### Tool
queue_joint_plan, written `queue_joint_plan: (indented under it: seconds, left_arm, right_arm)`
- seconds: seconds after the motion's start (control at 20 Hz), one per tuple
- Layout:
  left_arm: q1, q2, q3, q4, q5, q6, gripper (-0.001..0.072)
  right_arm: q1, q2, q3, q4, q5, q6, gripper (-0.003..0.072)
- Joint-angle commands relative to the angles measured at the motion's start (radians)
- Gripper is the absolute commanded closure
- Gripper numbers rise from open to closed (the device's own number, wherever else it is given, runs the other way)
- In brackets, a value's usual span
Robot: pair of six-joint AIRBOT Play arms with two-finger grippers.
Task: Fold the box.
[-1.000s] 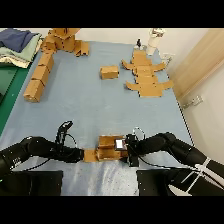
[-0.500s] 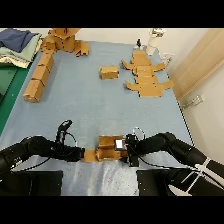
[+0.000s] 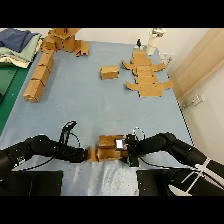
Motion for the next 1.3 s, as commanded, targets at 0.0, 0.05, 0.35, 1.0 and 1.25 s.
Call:
queue_joint_plan:
  seconds: [0.0,0.05,0.35,1.0,1.25]
  left_arm:
    - [-0.003,0.050,0.015,-0.006,-0.006,-0.027,0.0701]
    - [-0.003,0.055,0.015,-0.006,-0.006,-0.039,0.0700]
    - [0.025,0.056,0.019,0.008,-0.028,-0.080,0.0440]
    - [0.032,0.045,0.096,-0.023,-0.073,-0.084,0.0396]
    - [-0.009,0.014,0.097,0.011,-0.084,-0.088,0.0398]
  right_arm:
    - [0.000,0.000,0.000,0.000,0.000,0.000,0.0181]
    - [0.000,0.000,0.000,0.000,0.000,0.000,0.0181]
    - [0.000,0.000,0.000,0.000,0.000,0.000,0.0181]
    - [0.000,0.000,0.000,0.000,0.000,0.000,0.0181]
    - [0.000,0.000,0.000,0.000,0.000,0.000,0.0181]
